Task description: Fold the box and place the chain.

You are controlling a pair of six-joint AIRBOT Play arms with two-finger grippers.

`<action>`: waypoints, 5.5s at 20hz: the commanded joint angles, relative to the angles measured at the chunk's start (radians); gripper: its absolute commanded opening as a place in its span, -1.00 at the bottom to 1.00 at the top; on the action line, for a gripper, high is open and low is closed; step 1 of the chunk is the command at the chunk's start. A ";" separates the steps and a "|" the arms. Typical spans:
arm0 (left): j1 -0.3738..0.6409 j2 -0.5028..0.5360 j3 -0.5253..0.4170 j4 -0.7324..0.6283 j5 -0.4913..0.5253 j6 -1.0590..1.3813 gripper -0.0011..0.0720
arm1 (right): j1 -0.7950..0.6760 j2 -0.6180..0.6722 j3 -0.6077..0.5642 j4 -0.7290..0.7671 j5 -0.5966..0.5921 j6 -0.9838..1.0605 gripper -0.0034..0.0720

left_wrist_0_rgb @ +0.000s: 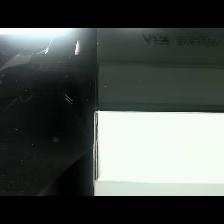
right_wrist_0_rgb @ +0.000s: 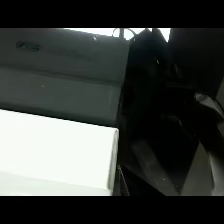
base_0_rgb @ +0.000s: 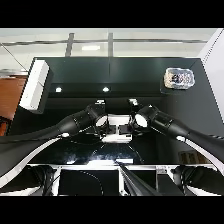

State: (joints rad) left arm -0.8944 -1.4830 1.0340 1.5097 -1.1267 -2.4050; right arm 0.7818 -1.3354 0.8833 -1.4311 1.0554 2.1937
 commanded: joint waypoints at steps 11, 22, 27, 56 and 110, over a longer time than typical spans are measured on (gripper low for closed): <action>0.000 0.000 0.000 0.000 0.000 0.000 -0.88 | 0.006 -0.040 0.016 -0.003 -0.002 0.036 -0.28; 0.000 0.000 0.000 0.000 0.002 0.000 -0.88 | 0.006 -0.040 0.016 -0.003 -0.002 0.035 -0.78; 0.000 0.000 0.000 0.000 0.003 0.000 -0.88 | 0.011 -0.039 0.016 -0.014 -0.002 0.048 -0.12; 0.002 0.000 0.000 0.000 -0.008 0.000 -0.88 | -0.789 0.227 0.074 -0.409 -0.304 -0.148 0.97; 0.002 0.000 0.000 -0.003 -0.003 0.000 -0.88 | -0.999 0.046 1.007 0.198 0.188 -0.657 -0.80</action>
State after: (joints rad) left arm -0.8925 -1.4830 1.0340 1.5063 -1.1297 -2.4050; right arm -0.2180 -1.4082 1.8896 -1.3773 1.1767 1.6390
